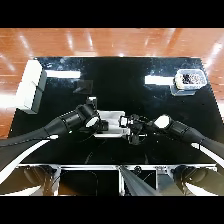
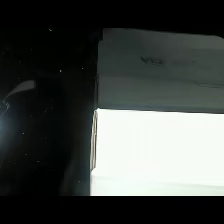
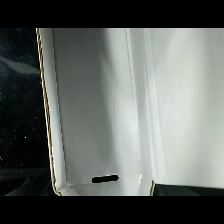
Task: Fold the box and place the chain.
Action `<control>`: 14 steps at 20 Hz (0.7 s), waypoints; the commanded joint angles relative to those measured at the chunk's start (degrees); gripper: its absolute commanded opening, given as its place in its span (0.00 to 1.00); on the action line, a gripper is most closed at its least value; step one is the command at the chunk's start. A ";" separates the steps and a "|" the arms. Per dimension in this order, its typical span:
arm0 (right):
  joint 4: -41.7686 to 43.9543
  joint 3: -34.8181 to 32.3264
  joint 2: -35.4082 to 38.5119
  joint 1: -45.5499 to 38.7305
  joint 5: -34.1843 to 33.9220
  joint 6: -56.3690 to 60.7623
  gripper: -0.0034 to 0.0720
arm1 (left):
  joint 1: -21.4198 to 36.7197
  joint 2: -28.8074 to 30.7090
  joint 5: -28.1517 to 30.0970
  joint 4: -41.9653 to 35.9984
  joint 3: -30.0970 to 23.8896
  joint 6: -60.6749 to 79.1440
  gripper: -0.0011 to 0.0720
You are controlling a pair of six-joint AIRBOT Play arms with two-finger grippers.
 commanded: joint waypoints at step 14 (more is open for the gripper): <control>2.49 0.04 0.13 0.02 0.17 0.20 1.00 | 0.07 0.02 0.02 -0.57 0.13 0.07 0.05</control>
